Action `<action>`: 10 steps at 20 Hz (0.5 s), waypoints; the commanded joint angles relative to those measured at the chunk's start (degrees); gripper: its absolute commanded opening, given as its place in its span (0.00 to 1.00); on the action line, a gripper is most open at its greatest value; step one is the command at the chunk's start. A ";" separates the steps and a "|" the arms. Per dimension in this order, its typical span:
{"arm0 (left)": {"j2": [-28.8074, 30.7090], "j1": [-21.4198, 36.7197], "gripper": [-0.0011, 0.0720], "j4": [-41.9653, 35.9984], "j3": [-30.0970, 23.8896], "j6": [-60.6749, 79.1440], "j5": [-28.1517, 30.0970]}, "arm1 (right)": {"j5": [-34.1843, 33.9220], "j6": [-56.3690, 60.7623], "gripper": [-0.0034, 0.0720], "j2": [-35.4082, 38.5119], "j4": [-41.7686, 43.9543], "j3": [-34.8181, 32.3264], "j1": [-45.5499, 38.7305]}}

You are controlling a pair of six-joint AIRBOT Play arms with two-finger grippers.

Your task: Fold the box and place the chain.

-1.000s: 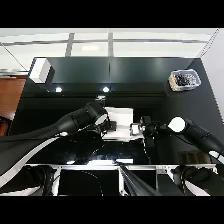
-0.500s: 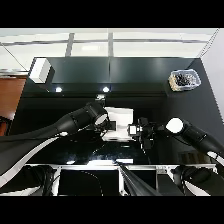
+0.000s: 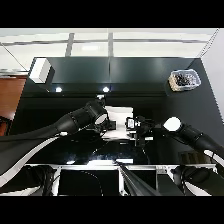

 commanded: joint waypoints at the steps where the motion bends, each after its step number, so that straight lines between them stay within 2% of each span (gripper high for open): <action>1: -0.02 -0.04 0.05 -0.07 0.07 0.07 0.00 | -0.37 0.00 0.28 -0.17 0.92 0.04 0.07; 5: -0.02 -0.04 0.05 -0.09 0.07 0.04 -0.02 | -0.42 0.00 0.28 -0.17 0.90 0.04 0.07; 6: -0.02 -0.04 0.05 -0.09 0.07 0.04 -0.02 | -0.52 0.02 0.39 -0.17 0.92 0.07 0.04; 7: -0.02 -0.04 0.05 -0.09 0.07 0.04 -0.02 | -0.70 0.00 0.58 -0.17 0.94 0.07 0.04; 8: -0.02 -0.04 0.05 -0.09 0.07 0.07 -0.02 | -0.90 0.00 0.54 -0.17 0.92 0.07 0.04; 9: -0.02 -0.04 0.05 -0.09 0.07 0.04 -0.02 | -1.05 0.00 0.44 -0.17 0.90 0.07 0.02; 10: -0.02 -0.04 0.05 -0.09 0.07 0.04 -0.02 | -1.05 0.02 0.39 -0.17 0.94 0.07 0.02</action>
